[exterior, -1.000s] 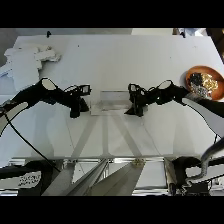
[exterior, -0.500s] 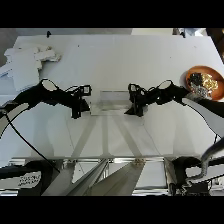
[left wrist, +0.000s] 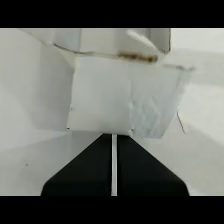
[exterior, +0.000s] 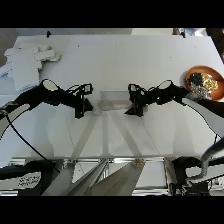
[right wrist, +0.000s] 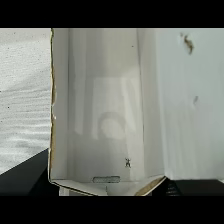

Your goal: Fold the box and place the chain.

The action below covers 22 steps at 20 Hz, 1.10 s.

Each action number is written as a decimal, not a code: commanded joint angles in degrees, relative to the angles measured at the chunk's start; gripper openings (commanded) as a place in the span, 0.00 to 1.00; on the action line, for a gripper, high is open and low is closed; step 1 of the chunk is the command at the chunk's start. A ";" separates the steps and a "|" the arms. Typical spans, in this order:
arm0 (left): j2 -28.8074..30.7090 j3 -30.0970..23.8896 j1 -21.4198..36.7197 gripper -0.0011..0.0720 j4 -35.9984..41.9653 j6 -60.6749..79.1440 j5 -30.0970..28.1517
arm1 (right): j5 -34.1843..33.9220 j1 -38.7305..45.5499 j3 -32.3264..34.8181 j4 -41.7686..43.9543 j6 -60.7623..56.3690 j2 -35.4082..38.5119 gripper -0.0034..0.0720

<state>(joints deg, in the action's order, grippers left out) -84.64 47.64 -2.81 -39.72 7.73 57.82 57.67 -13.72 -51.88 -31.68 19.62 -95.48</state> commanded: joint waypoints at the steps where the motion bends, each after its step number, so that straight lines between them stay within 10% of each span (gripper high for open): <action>1: 0.85 -0.02 -0.02 0.12 8.59 -0.20 -0.02 | 0.00 -0.02 -0.02 0.00 -0.02 -0.02 0.45; 5: 0.83 -0.02 -0.02 0.15 13.09 -0.35 0.22 | 0.00 -0.02 -0.02 0.00 -0.02 -0.02 0.45; 8: 0.83 -0.02 -0.02 0.49 12.70 -7.21 0.07 | 0.00 -0.02 -0.02 0.00 -0.02 -0.02 0.45; 22: -0.57 -0.02 -0.02 0.63 9.22 -21.68 3.08 | 0.00 -0.02 -0.02 0.00 -0.02 -0.02 0.45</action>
<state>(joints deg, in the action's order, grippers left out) -85.12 47.64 -2.81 -30.48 -10.22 60.40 57.67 -13.72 -51.88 -31.68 19.59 -95.48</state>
